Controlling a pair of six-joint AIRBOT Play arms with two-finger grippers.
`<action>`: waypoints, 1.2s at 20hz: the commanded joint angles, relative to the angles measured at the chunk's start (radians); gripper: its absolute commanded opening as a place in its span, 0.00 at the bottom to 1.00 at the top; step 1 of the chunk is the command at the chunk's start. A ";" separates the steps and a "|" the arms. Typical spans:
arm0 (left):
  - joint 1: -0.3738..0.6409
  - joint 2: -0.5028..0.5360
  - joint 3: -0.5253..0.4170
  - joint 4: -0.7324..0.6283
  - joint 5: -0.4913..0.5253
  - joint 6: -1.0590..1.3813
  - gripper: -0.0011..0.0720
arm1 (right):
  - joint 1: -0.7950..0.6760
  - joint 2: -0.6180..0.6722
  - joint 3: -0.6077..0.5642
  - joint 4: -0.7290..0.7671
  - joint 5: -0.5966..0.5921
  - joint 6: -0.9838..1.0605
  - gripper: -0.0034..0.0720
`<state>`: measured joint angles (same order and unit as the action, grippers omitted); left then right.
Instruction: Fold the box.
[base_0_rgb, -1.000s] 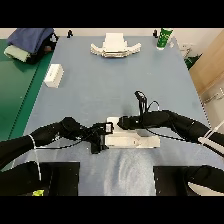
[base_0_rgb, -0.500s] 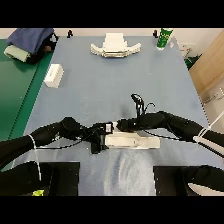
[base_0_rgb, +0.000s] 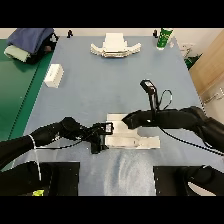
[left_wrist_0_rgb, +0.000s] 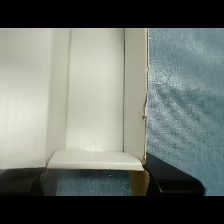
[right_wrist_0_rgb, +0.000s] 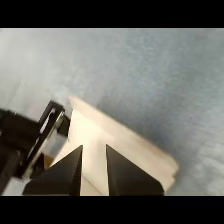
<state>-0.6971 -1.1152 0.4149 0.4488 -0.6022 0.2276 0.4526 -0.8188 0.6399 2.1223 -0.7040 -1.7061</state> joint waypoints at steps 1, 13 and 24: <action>0.000 -0.001 0.000 0.000 0.000 -0.001 0.74 | -0.001 0.167 0.002 -0.197 -0.274 -0.078 0.34; 0.000 -0.001 0.000 0.000 0.000 -0.001 0.74 | 0.006 0.253 -0.200 -0.304 -0.379 -0.629 0.76; 0.000 -0.001 0.000 0.000 0.000 -0.001 0.74 | 0.006 -0.007 -0.204 -0.202 -0.140 -0.861 0.75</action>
<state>-0.6971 -1.1152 0.4149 0.4488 -0.6022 0.2260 0.4591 -0.7815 0.4374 1.8744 -0.8928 -2.5000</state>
